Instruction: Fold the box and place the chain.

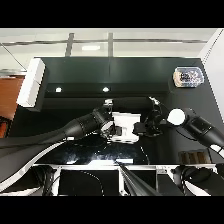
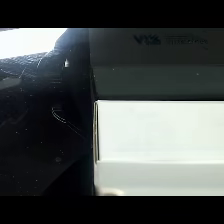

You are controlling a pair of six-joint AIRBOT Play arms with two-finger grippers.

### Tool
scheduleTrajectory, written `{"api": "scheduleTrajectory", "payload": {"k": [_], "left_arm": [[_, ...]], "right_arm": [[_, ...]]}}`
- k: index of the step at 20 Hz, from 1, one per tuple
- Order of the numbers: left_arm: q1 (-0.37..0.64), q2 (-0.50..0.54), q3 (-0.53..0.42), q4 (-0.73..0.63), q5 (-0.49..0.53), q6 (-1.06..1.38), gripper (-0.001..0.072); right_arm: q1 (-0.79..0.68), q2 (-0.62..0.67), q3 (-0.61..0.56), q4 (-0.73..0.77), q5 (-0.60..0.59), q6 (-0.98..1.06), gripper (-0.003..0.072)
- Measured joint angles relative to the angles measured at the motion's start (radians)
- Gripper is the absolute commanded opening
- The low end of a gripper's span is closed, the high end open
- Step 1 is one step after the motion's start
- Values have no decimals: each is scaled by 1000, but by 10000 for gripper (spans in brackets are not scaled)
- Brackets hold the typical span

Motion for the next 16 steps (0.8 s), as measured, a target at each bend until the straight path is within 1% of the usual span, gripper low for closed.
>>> {"api": "scheduleTrajectory", "payload": {"k": [1,2,5,9,12,13,16], "left_arm": [[0,0,0,0,0,0,28],[0,0,0,0,0,0,28],[0,0,0,0,0,0,28],[0,0,0,0,0,0,28],[0,0,0,0,0,0,28],[0,0,0,0,0,0,28],[0,0,0,0,0,0,28]], "right_arm": [[32,-6,22,-55,13,71,348],[60,-14,41,-98,25,130,332],[134,-48,93,-203,58,278,332],[188,-115,143,-272,76,409,331],[204,-150,159,-291,88,457,325],[207,-158,161,-298,90,467,297],[212,-174,166,-317,97,491,295]]}}
